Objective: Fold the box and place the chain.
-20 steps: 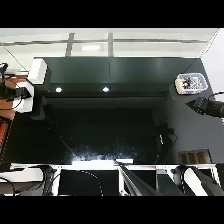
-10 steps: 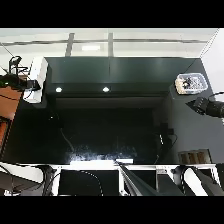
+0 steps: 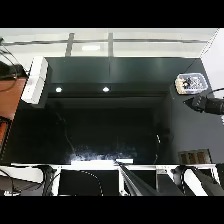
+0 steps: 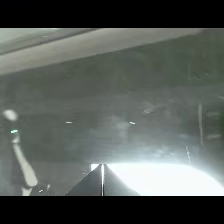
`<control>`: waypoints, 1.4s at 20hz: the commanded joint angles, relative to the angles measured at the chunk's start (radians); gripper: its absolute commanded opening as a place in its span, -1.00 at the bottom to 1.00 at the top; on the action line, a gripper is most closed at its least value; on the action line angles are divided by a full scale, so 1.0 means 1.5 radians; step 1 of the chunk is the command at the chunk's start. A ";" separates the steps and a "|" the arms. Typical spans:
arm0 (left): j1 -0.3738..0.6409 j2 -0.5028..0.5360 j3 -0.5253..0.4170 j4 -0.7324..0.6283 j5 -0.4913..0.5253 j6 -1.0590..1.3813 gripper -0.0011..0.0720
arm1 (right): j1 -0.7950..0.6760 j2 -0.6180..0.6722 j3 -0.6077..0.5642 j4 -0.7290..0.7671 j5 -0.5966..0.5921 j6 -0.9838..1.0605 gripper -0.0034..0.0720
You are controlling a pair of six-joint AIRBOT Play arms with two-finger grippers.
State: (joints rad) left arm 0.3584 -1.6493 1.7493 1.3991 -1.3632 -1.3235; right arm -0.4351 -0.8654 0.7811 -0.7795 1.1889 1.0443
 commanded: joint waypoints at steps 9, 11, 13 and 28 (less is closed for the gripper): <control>-0.278 0.454 -0.302 -0.231 0.200 0.050 -0.91 | 0.150 0.178 -0.008 -0.109 -0.164 0.007 -0.90; -0.345 0.567 -0.494 -0.223 0.335 0.050 -0.91 | 0.170 0.194 -0.089 -0.105 -0.253 0.007 -0.90; -0.378 0.662 -0.671 -0.227 0.426 0.046 -0.91 | 0.172 0.193 -0.152 -0.108 -0.311 0.007 -0.90; -0.345 0.880 -0.873 -0.223 0.530 0.040 -0.91 | 0.172 0.193 -0.188 -0.138 -0.319 0.007 -0.90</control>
State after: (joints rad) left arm -0.1600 -0.3386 0.4461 1.0641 -0.5755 -1.2636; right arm -0.1776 -0.5762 0.5003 -0.9848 0.7124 1.0542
